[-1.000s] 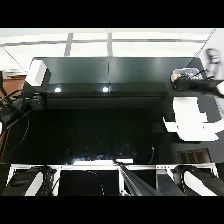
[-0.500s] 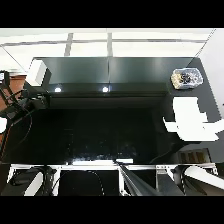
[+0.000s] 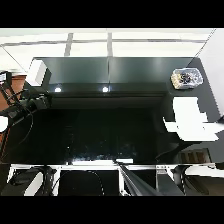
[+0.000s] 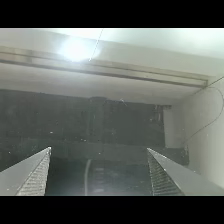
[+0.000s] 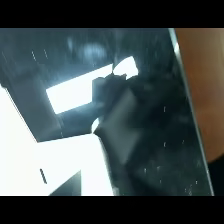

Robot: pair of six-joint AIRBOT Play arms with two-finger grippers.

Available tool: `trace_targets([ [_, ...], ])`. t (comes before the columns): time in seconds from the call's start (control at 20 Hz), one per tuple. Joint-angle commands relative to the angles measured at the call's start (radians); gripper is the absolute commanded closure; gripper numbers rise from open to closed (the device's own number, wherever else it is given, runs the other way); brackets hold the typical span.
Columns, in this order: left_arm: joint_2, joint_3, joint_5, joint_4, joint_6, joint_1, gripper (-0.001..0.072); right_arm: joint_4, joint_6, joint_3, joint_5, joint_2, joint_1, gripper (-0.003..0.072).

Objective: Fold the box and place the chain.

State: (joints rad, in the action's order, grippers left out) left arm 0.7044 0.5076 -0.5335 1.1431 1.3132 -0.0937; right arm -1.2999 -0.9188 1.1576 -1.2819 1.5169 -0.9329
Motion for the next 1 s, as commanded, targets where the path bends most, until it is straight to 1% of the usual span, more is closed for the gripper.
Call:
trace_targets([
  [0.0,0.001,0.0,-0.001,-0.005,0.0,0.0,0.0008,0.008,0.057,0.003,-0.092,-0.002,0.006,0.0672],
  [0.1,0.001,0.0,-0.001,-0.005,0.0,0.0,0.0008,0.097,0.064,-0.002,-0.109,-0.055,0.031,0.0673],
  [0.2,0.001,0.0,-0.006,-0.004,0.0,0.0,0.0008,0.279,0.087,-0.049,-0.098,-0.14,0.065,0.0673],
  [0.25,0.001,0.0,-0.01,-0.004,0.0,0.0,0.0008,0.402,0.111,-0.1,-0.088,-0.189,0.086,0.0673],
  [0.35,0.002,-0.001,-0.027,-0.006,0.002,0.0,0.0008,0.596,0.172,-0.235,-0.063,-0.296,0.15,0.0673],
  [0.4,0.003,-0.001,-0.045,-0.029,0.003,0.0,0.0008,0.658,0.198,-0.309,-0.045,-0.352,0.193,0.0673],
  [0.5,0.011,-0.001,-0.076,-0.097,0.002,0.009,0.0008,0.784,0.24,-0.485,0.032,-0.477,0.298,0.0673],
  [0.6,0.044,0.0,-0.084,-0.144,-0.007,0.059,0.0008,0.931,0.277,-0.662,0.148,-0.591,0.416,0.0673],
  [0.7,0.109,0.014,-0.092,-0.218,-0.064,0.13,0.0008,1.044,0.309,-0.813,0.274,-0.663,0.562,0.0672],
  [0.75,0.155,0.032,-0.109,-0.273,-0.112,0.161,0.0008,1.087,0.313,-0.867,0.332,-0.676,0.637,0.0672],
  [0.85,0.275,0.098,-0.179,-0.411,-0.224,0.203,0.0008,1.155,0.322,-0.938,0.433,-0.677,0.793,0.0672],
  [0.95,0.401,0.177,-0.269,-0.565,-0.331,0.203,0.0009,1.169,0.321,-0.956,0.502,-0.677,0.929,0.0672],
])
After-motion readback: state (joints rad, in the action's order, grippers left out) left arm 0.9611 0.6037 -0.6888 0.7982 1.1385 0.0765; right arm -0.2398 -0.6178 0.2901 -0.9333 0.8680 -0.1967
